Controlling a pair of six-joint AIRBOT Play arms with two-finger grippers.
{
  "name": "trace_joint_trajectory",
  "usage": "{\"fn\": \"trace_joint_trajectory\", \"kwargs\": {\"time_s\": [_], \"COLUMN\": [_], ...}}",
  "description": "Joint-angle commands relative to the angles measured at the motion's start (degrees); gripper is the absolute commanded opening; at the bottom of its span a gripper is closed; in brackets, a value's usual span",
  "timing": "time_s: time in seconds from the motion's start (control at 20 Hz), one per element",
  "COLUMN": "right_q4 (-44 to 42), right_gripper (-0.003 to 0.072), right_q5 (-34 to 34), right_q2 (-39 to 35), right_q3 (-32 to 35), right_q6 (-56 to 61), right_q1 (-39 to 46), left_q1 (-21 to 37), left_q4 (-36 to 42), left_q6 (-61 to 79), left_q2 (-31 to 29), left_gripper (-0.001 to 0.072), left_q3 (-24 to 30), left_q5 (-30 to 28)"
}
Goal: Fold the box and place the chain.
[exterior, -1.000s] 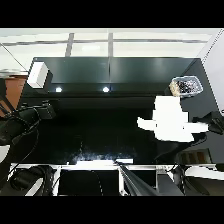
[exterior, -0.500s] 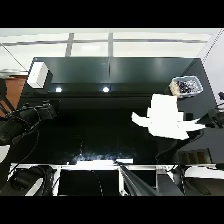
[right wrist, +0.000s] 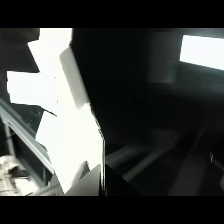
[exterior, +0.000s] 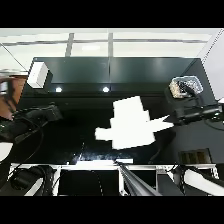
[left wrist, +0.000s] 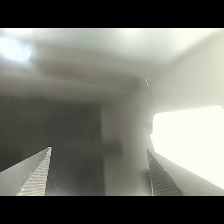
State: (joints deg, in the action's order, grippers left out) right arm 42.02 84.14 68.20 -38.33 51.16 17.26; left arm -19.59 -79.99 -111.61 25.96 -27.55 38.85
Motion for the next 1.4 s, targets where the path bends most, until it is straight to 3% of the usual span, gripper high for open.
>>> {"fn": "trace_joint_trajectory", "kwargs": {"time_s": [0.0, 0.05, 0.15, 0.3, 0.4, 0.55, 0.75, 1.0, 1.1, 1.25, 1.35], "right_q4": [-4.31, -4.31, -4.28, -4.33, -4.39, -4.46, -4.37, -4.09, -4.00, -2.64, -2.12], "right_gripper": [0.0022, 0.0022, 0.0022, 0.0022, 0.0022, 0.0022, 0.0022, 0.0022, 0.0022, 0.0022, 0.0022], "right_q5": [-19.58, -26.23, -32.37, -32.83, -33.00, -33.00, -32.94, -32.76, -32.76, -32.76, -32.79], "right_q2": [-15.04, -19.45, -24.55, -25.03, -25.03, -25.00, -25.00, -25.00, -25.03, -25.03, -25.00], "right_q3": [11.74, 14.73, 17.99, 18.23, 18.23, 18.23, 18.23, 18.23, 18.23, 18.23, 18.23], "right_q6": [4.39, 7.13, 10.71, 11.67, 11.96, 12.07, 12.07, 12.04, 12.04, 12.04, 12.04], "right_q1": [-15.52, -19.39, -24.96, -30.01, -31.15, -31.30, -31.30, -31.30, -31.30, -31.30, -31.30], "left_q1": [0.24, 1.38, 6.62, 16.92, 20.46, 18.95, 12.07, 8.11, 8.22, 8.28, 8.41], "left_q4": [7.50, 8.92, 20.33, 47.89, 56.02, 56.81, 56.22, 52.33, 51.71, 51.45, 50.73], "left_q6": [5.31, 9.03, 21.66, 53.48, 64.22, 70.73, 78.09, 85.24, 85.22, 85.31, 85.40], "left_q2": [9.57, 13.81, 22.36, 34.18, 40.30, 47.36, 57.18, 70.69, 73.35, 74.07, 74.07], "left_gripper": [0.0686, 0.0687, 0.0687, 0.0690, 0.0690, 0.0690, 0.0690, 0.0690, 0.0667, 0.0591, 0.0490], "left_q3": [0.04, -0.09, -0.15, -0.15, -0.55, -3.48, -10.84, -21.97, -24.83, -26.18, -26.18], "left_q5": [4.46, 4.35, 6.19, 19.50, 25.31, 25.94, 27.93, 41.44, 44.02, 43.25, 42.95]}}
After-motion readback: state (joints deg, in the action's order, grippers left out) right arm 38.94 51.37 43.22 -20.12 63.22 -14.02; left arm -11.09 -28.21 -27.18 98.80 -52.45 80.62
